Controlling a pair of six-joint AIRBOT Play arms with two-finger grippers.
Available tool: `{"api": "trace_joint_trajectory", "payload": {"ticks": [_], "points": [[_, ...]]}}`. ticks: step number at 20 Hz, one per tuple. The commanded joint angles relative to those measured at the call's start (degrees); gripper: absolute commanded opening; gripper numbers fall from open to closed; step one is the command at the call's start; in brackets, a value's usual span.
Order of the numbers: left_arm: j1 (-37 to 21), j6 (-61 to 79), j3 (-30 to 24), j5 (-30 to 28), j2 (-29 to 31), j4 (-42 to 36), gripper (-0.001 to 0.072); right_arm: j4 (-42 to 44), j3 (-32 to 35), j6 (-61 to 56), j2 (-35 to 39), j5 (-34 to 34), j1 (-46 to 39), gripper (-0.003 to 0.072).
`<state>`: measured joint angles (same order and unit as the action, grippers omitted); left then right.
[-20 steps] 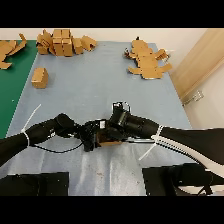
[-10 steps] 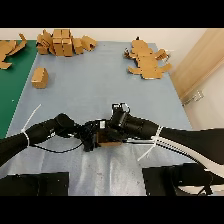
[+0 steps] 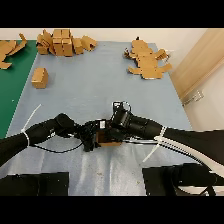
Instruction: Fold the box.
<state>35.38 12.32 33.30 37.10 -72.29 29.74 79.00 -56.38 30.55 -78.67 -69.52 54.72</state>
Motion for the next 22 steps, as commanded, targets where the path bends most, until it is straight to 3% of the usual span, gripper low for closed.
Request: {"api": "trace_joint_trajectory", "payload": {"ticks": [1, 7, 12, 13, 14, 15, 16, 18, 19, 20, 21, 22], "points": [[-0.02, 0.00, 0.04, 0.00, 0.02, 0.00, 0.0612, -0.11, -0.09, -0.04, 0.74, -0.26, 0.00, 0.0368], [-0.02, 0.00, 0.04, 0.00, 0.02, 0.00, 0.0612, 2.58, -0.09, -0.13, 7.30, -2.23, 0.00, 0.0369], [-0.02, 0.02, 0.04, -0.02, 0.02, 0.00, 0.0612, -2.19, -0.09, -1.86, 13.05, -11.61, -0.13, 0.0354], [-0.02, 0.02, 0.04, -0.02, 0.02, 0.00, 0.0612, -3.72, -0.09, -1.81, 13.66, -12.94, -0.13, 0.0271], [-0.02, 0.02, 0.04, -0.02, 0.02, 0.00, 0.0612, -5.18, 0.02, -1.81, 14.21, -13.57, -0.22, 0.0095], [-0.02, 0.02, 0.04, -0.04, 0.02, 0.00, 0.0612, -6.67, 0.26, -1.70, 14.86, -13.57, -1.11, 0.0007], [-0.02, 0.02, 0.04, -0.04, 0.02, 0.00, 0.0612, -6.75, 0.48, -1.11, 15.43, -12.92, -2.99, 0.0006], [-0.02, 0.02, 0.04, -0.04, 0.02, 0.00, 0.0612, -3.30, 1.84, 5.55, 16.28, -6.43, -10.01, 0.0005], [-0.02, 0.02, 0.04, -0.04, 0.02, 0.00, 0.0612, 1.66, 3.32, 11.23, 16.24, 0.76, -15.47, 0.0005], [-0.02, 0.02, 0.04, -0.07, 0.02, 0.00, 0.0612, 9.90, 5.16, 19.41, 15.87, 9.90, -21.33, 0.0005], [-0.02, 0.02, 0.04, -0.09, 0.02, 0.02, 0.0612, 23.10, 7.21, 31.87, 14.93, 19.63, -27.98, 0.0005], [-0.02, 0.02, 0.04, -0.09, 0.02, 0.02, 0.0612, 38.12, 8.48, 46.14, 13.25, 25.05, -33.68, 0.0005]]}}
